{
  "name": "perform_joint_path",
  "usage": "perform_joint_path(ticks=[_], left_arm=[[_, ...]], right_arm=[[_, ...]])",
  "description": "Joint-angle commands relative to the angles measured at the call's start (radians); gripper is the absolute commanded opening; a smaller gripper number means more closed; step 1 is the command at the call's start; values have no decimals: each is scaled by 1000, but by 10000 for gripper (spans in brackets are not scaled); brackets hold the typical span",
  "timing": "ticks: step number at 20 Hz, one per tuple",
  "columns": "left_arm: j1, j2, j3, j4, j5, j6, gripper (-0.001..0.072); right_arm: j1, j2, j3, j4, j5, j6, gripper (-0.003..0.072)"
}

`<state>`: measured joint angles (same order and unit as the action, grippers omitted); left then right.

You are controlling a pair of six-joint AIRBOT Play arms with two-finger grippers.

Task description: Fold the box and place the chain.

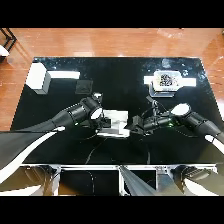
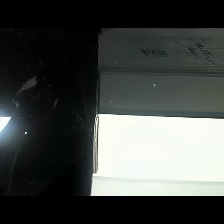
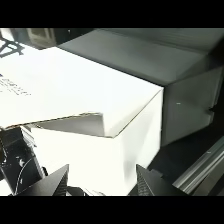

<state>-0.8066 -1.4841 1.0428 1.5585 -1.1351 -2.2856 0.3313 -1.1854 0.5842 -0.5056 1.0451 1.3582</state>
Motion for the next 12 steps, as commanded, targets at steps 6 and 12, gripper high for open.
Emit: perform_joint_path(ticks=[6,12], left_arm=[[1,0,0,0,-1,0,21],[1,0,0,0,0,0,21]], right_arm=[[145,0,34,-113,-175,157,465],[256,0,107,-445,-222,452,465]])
